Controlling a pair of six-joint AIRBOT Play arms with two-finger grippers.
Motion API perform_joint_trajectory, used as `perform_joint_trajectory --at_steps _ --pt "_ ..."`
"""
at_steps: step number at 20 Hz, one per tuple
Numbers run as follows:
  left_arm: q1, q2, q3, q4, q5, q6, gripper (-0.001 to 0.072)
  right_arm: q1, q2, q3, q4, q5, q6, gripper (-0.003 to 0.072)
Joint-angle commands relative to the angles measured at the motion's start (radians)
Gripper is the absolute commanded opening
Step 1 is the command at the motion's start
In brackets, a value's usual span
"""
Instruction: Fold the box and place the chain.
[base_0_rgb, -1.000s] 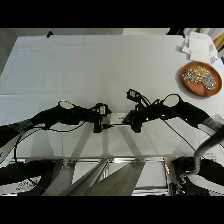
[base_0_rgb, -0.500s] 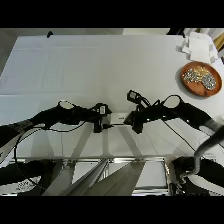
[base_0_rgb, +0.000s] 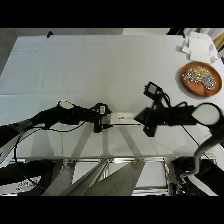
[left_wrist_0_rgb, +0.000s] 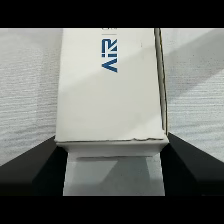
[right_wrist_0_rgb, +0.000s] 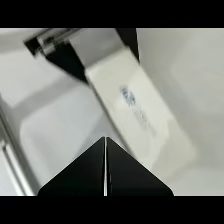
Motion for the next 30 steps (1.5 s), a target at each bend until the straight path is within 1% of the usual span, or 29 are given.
perform_joint_trajectory --at_steps 1,2,3,4,5,8,9,11,16,19,20,22,24,25,27,28,30 --pt "0.0 0.0 0.0 0.0 0.0 0.0 0.0071 0.0 0.115 0.0 -0.503 0.349 0.59 0.0014" --pt "0.0 0.0 0.0 0.0 0.001 0.0 0.0071 0.0 0.13 -0.001 -0.629 0.457 0.668 0.0014" --pt "0.0 0.0 0.0 0.0 0.001 0.0 0.0071 0.0 0.146 -0.001 -0.711 0.521 0.692 0.0014" --pt "0.0 0.0 0.0 0.0 0.001 0.0 0.0071 0.0 0.169 -0.002 -0.748 0.553 0.692 0.0015" --pt "0.0 0.0 0.0 0.0 0.001 0.0 0.0071 0.0 0.188 -0.005 -0.743 0.556 0.692 0.0015" --pt "0.0 0.0 0.0 0.0 0.001 0.0 0.0071 0.0 0.23 -0.061 -0.636 0.512 0.724 0.0015" --pt "0.0 0.0 0.0 0.0 0.001 0.0 0.0071 0.0 0.232 -0.095 -0.601 0.488 0.726 0.0015" --pt "0.0 0.0 0.0 0.0 0.001 0.0 0.0071 0.0 0.232 -0.174 -0.581 0.44 0.731 0.0015" --pt "0.0 0.0 0.0 0.0 -0.006 0.0 0.007 0.0 0.23 -0.175 -0.607 0.419 0.743 0.0013" --pt "0.0 0.0 0.0 0.0 -0.006 0.0 0.007 0.0 0.227 -0.175 -0.637 0.349 0.747 0.0011" --pt "0.0 0.0 0.0 0.0 -0.006 0.0 0.007 0.0 0.215 -0.175 -0.647 0.319 0.776 0.0011" --pt "0.0 0.0 0.0 0.0 -0.006 0.0 0.007 0.0 0.145 -0.175 -0.677 0.268 0.847 0.001" --pt "0.0 0.0 0.0 0.0 -0.006 0.0 0.007 -0.014 0.022 -0.173 -0.697 0.262 0.883 0.001" --pt "0.0 0.0 0.0 0.0 -0.006 0.0 0.007 -0.053 -0.049 -0.17 -0.681 0.283 0.909 0.001" --pt "0.0 0.0 0.0 0.0 -0.007 0.001 0.007 -0.162 -0.152 -0.166 -0.593 0.322 0.912 0.001" --pt "0.0 0.0 0.0 0.0 -0.006 0.0 0.007 -0.215 -0.171 -0.163 -0.526 0.341 0.903 0.001" --pt "0.0 0.0 0.0 0.0 -0.006 0.0 0.007 -0.276 -0.161 -0.162 -0.427 0.329 0.865 0.0011"
